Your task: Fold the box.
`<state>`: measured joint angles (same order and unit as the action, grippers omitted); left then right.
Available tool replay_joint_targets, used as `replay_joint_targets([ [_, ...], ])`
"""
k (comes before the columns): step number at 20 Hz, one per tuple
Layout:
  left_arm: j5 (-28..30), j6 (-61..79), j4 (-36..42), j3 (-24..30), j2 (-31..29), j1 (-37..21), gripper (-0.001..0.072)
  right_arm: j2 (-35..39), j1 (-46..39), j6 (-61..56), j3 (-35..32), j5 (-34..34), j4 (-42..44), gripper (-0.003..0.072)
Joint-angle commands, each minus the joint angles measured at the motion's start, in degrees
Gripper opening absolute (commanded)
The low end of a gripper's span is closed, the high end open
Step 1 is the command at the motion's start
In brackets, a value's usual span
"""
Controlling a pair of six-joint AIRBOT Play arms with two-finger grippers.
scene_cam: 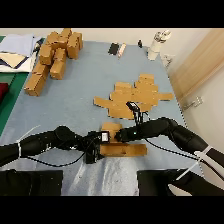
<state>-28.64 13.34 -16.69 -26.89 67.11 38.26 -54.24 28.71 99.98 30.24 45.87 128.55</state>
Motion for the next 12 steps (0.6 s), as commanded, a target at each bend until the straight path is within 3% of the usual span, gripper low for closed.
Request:
replay_joint_targets([
  [1,0.0,0.13,-0.04,-0.04,0.04,-0.02,0.0475,-3.45,-0.02,2.36,0.04,-1.05,-0.2,0.0001],
  [12,0.0,0.13,-0.04,-0.04,0.04,-0.02,0.0475,-5.33,-0.04,3.65,0.04,-0.87,-0.83,0.0001],
])
